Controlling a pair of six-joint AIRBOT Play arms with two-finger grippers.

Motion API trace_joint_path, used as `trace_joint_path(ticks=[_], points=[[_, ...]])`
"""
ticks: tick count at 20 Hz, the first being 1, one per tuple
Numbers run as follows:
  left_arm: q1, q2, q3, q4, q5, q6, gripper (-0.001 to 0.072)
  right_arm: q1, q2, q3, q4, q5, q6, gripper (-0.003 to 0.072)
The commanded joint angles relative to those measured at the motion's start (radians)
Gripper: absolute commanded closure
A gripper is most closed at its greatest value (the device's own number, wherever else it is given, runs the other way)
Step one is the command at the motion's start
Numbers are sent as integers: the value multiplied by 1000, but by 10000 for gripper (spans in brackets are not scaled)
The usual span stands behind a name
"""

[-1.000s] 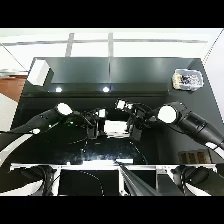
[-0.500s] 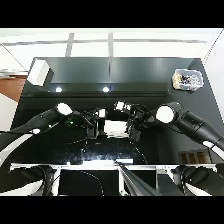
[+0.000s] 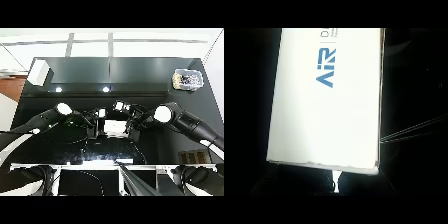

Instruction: Fold the box and place the chain.

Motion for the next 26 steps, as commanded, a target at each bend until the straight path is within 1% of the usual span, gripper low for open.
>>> trace_joint_path(ticks=[1, 4, 10, 12, 13, 14, 15, 16, 17, 20, 21, 23, 26], points=[[-1, -1, 1, 0, -1, 0, 224, -1, 8, 2, -2, 7, 37, 376], [-1, -1, 1, 0, -1, 0, 224, -1, 34, 12, -17, 24, 109, 376], [-1, -1, 1, 0, -1, 0, 224, -2, 49, 18, -16, 42, 132, 376], [-1, -1, 1, 0, -1, 0, 224, -5, 58, 18, -16, 61, 210, 381], [-1, -1, 1, 0, -1, 0, 224, -15, 69, 21, -16, 89, 262, 556], [-1, -1, 1, 0, -1, 0, 224, -35, 81, 21, -15, 117, 341, 634], [-1, -1, 1, 0, -1, 0, 224, -62, 87, 21, -11, 140, 434, 639], [-1, -1, 1, 0, -1, 0, 224, -98, 87, 11, 24, 153, 504, 641], [-1, -1, 1, 0, -1, 0, 224, -135, 87, -15, 103, 138, 510, 641], [-1, -1, 1, 0, -1, 0, 224, -224, 85, -126, 476, -21, 443, 643], [-1, -1, 1, 0, -1, 0, 224, -232, 81, -148, 566, -49, 416, 643], [-1, -1, 1, 0, -1, 0, 224, -230, 49, -161, 653, -42, 403, 642], [-1, -1, 1, 0, -1, 0, 224, -231, -11, -163, 657, -18, 402, 641]])
